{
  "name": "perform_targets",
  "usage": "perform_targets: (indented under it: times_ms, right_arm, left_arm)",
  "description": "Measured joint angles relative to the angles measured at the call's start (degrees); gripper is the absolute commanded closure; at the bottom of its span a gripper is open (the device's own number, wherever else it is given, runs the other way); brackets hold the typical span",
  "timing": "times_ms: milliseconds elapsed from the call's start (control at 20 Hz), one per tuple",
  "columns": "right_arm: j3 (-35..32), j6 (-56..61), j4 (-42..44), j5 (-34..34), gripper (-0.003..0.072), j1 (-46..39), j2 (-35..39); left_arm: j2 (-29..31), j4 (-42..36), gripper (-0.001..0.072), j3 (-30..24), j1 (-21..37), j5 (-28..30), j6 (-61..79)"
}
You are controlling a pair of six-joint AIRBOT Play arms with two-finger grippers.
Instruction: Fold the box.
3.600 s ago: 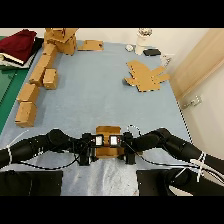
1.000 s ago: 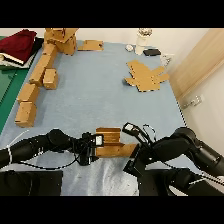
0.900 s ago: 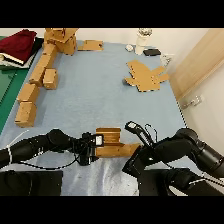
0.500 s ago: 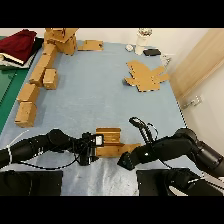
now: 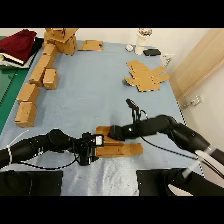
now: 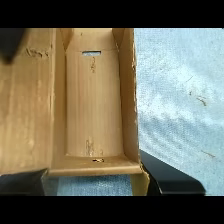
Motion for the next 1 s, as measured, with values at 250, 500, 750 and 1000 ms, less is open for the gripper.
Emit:
perform_targets:
  times_ms: [250, 500, 750, 1000]
  right_arm:
    - [3.65, -6.38, 0.37, 1.86, 0.0682, -1.55, -12.7]
    - [4.39, -10.34, 0.28, 1.81, 0.0682, -0.39, -17.75]
    - [5.05, -13.29, -1.36, 1.46, 0.0682, 0.35, -17.64]
    - [7.3, -13.62, -11.56, -3.15, 0.0683, -0.2, -8.63]
  left_arm:
    - [0.0, 0.0, 0.0274, -0.02, 0.0, 0.02, -0.02]
    - [0.0, 0.0, 0.0274, 0.0, 0.0, 0.15, -0.15]
    - [0.0, 0.0, 0.0274, -0.02, 0.04, 0.15, 0.04]
    - [0.0, 0.02, 0.0274, 0.0, 0.04, 0.13, 0.04]
